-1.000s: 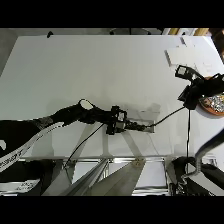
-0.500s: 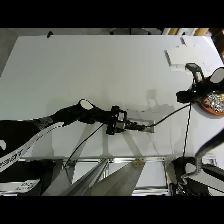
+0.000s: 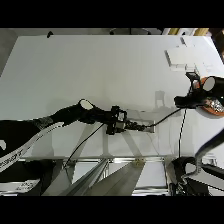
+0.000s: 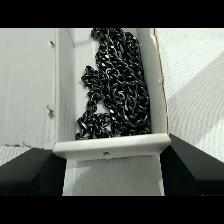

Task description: Fold the box and place the chain.

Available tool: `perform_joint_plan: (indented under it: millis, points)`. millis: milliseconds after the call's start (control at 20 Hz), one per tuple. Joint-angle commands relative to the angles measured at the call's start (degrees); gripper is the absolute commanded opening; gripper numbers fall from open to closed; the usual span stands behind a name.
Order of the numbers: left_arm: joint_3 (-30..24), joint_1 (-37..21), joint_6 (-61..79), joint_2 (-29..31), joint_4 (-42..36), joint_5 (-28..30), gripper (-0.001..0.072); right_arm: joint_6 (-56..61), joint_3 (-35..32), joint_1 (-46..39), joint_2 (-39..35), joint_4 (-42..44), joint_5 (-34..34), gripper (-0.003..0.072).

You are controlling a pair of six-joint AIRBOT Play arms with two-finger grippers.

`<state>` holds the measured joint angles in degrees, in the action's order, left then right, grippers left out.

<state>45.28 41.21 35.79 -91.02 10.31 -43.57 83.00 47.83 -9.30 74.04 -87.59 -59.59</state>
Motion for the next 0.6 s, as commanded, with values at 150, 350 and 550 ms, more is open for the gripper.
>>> perform_joint_plan:
  millis: [150,350,550]
  points:
    - [0.02,-0.04,0.02,0.02,0.0,0.02,0.0068,4.28,-1.16,-0.04,0.96,-4.42,3.04,0.0298]
    - [0.02,-0.04,0.02,0.02,0.0,0.02,0.0068,4.28,-1.25,-0.04,2.67,-5.62,3.34,0.0296]
    - [0.02,-0.04,0.02,0.02,0.0,0.02,0.0068,4.24,-1.25,-0.04,4.46,-5.6,3.48,0.0238]
